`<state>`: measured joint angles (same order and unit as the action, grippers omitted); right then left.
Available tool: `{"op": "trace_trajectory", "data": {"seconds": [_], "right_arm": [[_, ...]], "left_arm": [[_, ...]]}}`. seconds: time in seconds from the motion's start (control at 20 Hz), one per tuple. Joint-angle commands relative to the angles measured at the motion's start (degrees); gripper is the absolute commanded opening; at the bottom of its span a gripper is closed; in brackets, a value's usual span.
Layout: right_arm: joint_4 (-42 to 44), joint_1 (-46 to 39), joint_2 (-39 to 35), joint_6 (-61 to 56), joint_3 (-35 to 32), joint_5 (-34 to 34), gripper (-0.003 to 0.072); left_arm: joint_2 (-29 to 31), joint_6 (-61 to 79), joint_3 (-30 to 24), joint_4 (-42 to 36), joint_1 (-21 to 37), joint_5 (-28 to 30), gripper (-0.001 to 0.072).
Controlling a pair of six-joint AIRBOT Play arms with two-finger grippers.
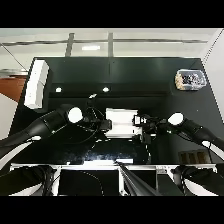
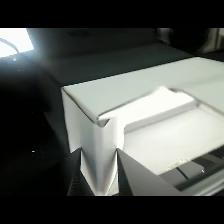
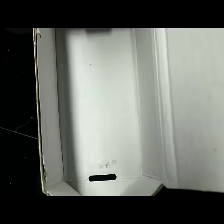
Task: Fold the box and place the chain.
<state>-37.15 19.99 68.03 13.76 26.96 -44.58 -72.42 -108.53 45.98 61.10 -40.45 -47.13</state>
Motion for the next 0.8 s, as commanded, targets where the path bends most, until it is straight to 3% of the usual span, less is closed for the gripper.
{"op": "trace_trajectory", "data": {"seconds": [0.0, 0.35, 0.75], "right_arm": [[0.0, 0.0, 0.0, 0.0, 0.0, 0.1, 0.0436], [0.1, 0.0, 0.0, 0.0, 0.0, 0.0, 0.0436], [0.0, 0.0, 0.0, 0.0, 0.0, 0.0, 0.0436]], "left_arm": [[-1.2, -5.1, 1.4, 4.9, -1.3, -0.2, 0.0272], [-8.6, -18.0, 10.1, 18.6, -7.6, -7.5, 0.0273], [-8.9, -27.0, 14.2, 26.1, -8.8, -12.5, 0.0272]]}}
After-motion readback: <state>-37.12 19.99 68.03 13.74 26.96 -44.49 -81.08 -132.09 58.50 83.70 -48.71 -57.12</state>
